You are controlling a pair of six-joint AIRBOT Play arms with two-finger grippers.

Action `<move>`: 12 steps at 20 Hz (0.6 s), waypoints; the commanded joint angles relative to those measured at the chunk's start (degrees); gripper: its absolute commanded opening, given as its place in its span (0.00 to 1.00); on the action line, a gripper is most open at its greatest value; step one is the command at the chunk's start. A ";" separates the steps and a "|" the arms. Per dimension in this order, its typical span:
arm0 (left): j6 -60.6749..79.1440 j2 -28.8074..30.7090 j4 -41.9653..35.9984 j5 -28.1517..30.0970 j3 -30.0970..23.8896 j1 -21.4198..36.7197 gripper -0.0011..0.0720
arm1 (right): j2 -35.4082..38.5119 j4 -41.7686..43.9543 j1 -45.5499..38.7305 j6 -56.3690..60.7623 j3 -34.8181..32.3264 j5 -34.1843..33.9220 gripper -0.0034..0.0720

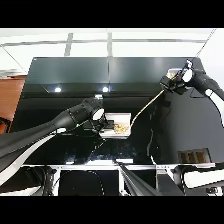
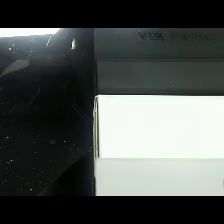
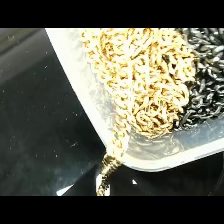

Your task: Fold the box and place the chain.

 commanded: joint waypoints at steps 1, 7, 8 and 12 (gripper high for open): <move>0.02 0.02 0.00 -0.11 -0.02 0.04 0.05 | 3.15 4.00 0.57 -13.25 1.36 6.88 0.07; 0.02 0.02 -0.04 -0.07 -0.02 0.04 0.05 | 30.36 4.33 4.79 -23.50 1.31 18.40 0.07; 0.02 0.02 -0.02 -0.07 -0.02 0.04 0.05 | 34.82 4.37 5.46 -23.47 1.31 20.33 0.06; 0.02 0.02 -0.02 -0.09 -0.02 0.04 0.05 | 48.70 7.76 8.07 -23.47 1.31 27.17 0.07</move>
